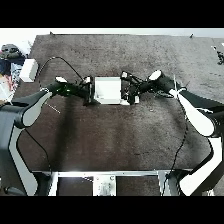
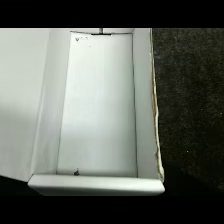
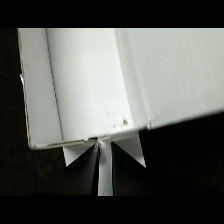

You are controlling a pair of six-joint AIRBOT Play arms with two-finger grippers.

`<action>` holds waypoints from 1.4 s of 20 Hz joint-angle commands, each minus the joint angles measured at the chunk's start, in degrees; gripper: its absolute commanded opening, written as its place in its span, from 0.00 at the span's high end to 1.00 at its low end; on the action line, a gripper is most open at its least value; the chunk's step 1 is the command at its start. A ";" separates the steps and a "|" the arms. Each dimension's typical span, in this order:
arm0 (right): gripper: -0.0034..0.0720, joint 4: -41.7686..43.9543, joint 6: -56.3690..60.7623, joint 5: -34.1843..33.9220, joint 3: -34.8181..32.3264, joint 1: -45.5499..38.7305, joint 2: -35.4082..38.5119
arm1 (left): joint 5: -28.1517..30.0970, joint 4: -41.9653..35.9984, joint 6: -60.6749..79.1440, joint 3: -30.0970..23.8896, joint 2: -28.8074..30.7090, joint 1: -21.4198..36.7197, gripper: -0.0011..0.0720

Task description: Fold the box and place the chain.

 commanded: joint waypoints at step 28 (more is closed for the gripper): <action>0.83 -1.57 48.13 -6.27 -13.07 -9.31 7.72 | 0.92 0.22 0.04 0.00 0.04 0.00 0.44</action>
